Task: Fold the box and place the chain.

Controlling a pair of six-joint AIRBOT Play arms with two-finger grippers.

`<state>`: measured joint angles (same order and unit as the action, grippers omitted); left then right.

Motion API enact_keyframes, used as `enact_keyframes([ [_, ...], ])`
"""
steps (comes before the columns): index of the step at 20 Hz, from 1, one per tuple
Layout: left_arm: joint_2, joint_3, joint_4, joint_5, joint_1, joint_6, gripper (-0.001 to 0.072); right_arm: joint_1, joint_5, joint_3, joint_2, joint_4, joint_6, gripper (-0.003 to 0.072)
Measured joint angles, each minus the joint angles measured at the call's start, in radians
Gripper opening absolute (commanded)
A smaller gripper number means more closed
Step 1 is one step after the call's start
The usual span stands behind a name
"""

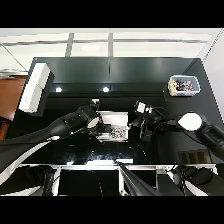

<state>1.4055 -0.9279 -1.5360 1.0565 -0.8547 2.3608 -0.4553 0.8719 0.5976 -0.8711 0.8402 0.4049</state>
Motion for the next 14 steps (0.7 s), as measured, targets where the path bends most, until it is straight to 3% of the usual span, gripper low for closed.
enact_keyframes([
  [5,0.0,0.0,0.0,0.0,0.0,0.0,0.003,-0.026,0.068,0.032,0.012,-0.187,0.083,0.0027],
  [6,0.0,0.0,0.0,0.0,0.0,0.0,0.0029,-0.033,0.07,0.034,0.002,-0.208,0.092,0.0136],
  [7,0.0,0.0,0.0,0.0,0.0,0.0,0.003,-0.038,0.068,0.035,-0.009,-0.222,0.11,0.0441],
  [8,0.0,0.0,0.0,0.0,0.0,0.0,0.003,-0.042,0.063,0.037,-0.016,-0.229,0.129,0.0568],
  [14,-0.003,-0.002,-0.002,0.001,0.0,0.001,0.0027,0.038,0.106,0.047,-0.033,-0.238,0.219,0.0562],
])
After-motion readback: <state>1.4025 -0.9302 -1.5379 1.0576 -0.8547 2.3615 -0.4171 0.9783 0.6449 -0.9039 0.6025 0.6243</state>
